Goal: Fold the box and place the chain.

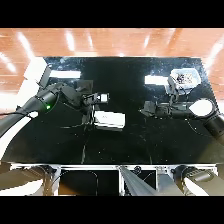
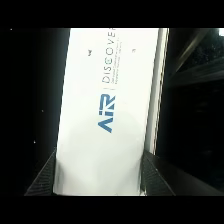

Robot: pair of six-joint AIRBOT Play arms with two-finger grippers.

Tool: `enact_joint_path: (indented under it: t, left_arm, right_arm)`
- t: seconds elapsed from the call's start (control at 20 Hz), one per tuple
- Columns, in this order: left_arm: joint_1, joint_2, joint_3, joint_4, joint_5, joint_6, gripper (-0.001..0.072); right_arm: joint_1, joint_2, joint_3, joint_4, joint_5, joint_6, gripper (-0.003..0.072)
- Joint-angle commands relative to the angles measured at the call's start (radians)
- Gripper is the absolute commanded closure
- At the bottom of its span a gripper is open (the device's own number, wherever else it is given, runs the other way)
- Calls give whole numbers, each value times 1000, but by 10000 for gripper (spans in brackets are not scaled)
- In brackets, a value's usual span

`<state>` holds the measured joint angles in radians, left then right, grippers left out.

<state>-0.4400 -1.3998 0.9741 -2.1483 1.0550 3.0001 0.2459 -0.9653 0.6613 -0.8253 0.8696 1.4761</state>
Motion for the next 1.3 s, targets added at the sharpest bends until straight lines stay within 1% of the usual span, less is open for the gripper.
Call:
enact_joint_path:
  t: [0.0,0.2,0.35,0.4,0.45,0.5,0.6,0.65,0.9,1.05,1.15,1.25]
  left_arm:
    - [-6,-2,-21,-10,-18,2,82]
    - [-5,-2,-22,-10,-51,2,82]
    - [-6,-3,-22,-11,-55,2,83]
    - [-6,-4,-22,-11,-55,2,89]
    - [-6,-6,-22,-11,-55,2,129]
    - [-6,-7,-22,-11,-55,2,275]
    - [-6,-7,-21,-11,-62,2,610]
    - [-10,-6,-19,-10,-66,2,686]
    - [-2,19,13,-2,-32,-40,688]
    - [30,37,55,8,19,-126,689]
    - [77,41,105,88,91,-202,689]
    - [164,61,149,169,143,-314,689]
  right_arm:
    - [-1,1,1,0,0,0,653]
    - [-1,1,1,-2,0,0,653]
    - [-1,1,1,-5,0,0,653]
    - [-1,1,1,-6,0,0,653]
    - [-1,1,1,-6,0,0,654]
    - [-1,1,1,-6,0,0,653]
    - [-1,1,1,-6,0,0,654]
    - [-1,1,1,-6,-2,0,653]
    - [-1,1,1,-6,-2,0,654]
    - [-2,1,1,-6,-3,-5,653]
    - [-2,1,1,-6,-2,-8,653]
    - [-2,1,1,-6,4,-19,654]
